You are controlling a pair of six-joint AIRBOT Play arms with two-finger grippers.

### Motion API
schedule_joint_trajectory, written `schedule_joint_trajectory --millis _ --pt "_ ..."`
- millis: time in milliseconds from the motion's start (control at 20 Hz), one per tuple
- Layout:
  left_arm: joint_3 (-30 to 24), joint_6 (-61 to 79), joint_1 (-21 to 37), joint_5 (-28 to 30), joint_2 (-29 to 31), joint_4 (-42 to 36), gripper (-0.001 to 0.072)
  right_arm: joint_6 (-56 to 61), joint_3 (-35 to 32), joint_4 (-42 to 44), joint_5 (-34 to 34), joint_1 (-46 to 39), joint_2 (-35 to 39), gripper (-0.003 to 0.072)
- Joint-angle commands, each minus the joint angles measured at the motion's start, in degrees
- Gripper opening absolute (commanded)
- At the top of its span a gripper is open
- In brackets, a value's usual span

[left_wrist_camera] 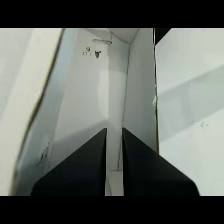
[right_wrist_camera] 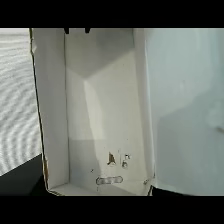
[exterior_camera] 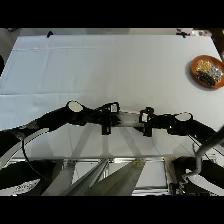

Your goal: Fold the box and place the chain.

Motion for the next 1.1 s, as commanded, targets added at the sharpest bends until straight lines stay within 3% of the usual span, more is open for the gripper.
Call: schedule_joint_trajectory --millis 0,150,200,300,550,700,850,1050 --pt "-0.02 -1.75 0.28 0.39 3.43 -0.57 0.0111 0.13 0.00 0.15 -0.15 -0.02 0.00 0.0469" --pt "-0.02 -9.31 2.99 -1.36 10.03 0.87 0.0108 0.13 0.00 0.15 -0.15 -0.02 0.00 0.0469" --pt "-0.02 -12.61 4.13 -2.67 12.52 2.69 0.0070 0.13 0.00 0.15 -0.15 -0.02 0.00 0.0469" --pt "-0.02 -19.37 6.43 -5.90 17.11 8.59 0.0006 0.11 0.00 0.15 -0.15 -0.02 0.00 0.0469" --pt "-0.04 -50.31 15.30 -13.70 24.96 23.41 0.0005 0.13 0.00 0.15 -0.15 -0.02 0.00 0.0469" --pt "-0.04 -64.28 21.90 -18.51 24.96 29.31 0.0003 0.13 0.00 0.15 -0.15 -0.02 0.00 0.0469" --pt "-0.04 -73.64 26.14 -18.80 23.10 32.92 0.0002 0.13 0.00 0.15 -0.15 -0.02 0.00 0.0469" --pt "-0.04 -83.71 27.93 -19.34 14.40 32.98 0.0003 0.11 0.00 0.15 -0.15 -0.02 0.00 0.0469"
